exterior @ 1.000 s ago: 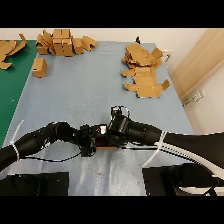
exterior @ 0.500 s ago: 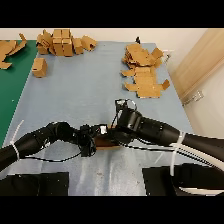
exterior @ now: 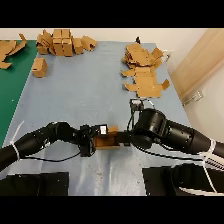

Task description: Fold the box.

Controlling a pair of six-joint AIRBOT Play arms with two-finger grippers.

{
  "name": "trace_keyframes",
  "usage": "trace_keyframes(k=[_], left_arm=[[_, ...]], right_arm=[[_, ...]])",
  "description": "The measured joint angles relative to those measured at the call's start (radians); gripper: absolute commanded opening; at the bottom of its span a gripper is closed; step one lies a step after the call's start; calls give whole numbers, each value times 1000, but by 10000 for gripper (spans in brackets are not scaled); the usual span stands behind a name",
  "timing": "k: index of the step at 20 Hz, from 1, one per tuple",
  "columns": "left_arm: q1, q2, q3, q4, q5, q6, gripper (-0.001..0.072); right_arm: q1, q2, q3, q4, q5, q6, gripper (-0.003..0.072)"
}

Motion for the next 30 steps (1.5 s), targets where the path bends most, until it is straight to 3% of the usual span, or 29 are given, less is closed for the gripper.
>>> trace_keyframes(k=[1, 2, 6, 10, 12, 15, 18, 21, 25, 30], left_arm=[[0, 0, 0, -2, 0, 0, 417], [0, 0, 0, -1, -8, 0, 417], [0, 0, 0, -2, -3, 0, 417], [0, 0, 0, -3, -2, 0, 417], [0, 0, 0, -4, -2, 0, 417], [0, 0, 0, -4, -2, 0, 417], [0, 0, 0, -4, -2, 0, 417], [0, 0, 0, -4, -2, 0, 417], [0, 0, 0, -4, -2, 0, 417], [0, 0, 0, -4, -2, 0, 417]], right_arm=[[0, 11, -22, 0, 0, 0, 80], [0, 24, -43, -6, 2, 0, 1], [-13, 78, -146, -9, 27, 5, -2], [-181, 196, -294, 68, 212, -103, -3], [-357, 242, -381, 222, 378, -315, -3], [-655, 217, -447, 633, 537, -829, -3], [-883, 38, -391, 1017, 476, -1340, -2], [-954, -177, -264, 1206, 347, -1628, -2], [-943, -341, -125, 1316, 204, -1839, -1], [-910, -391, -64, 1355, 148, -1936, 0]])
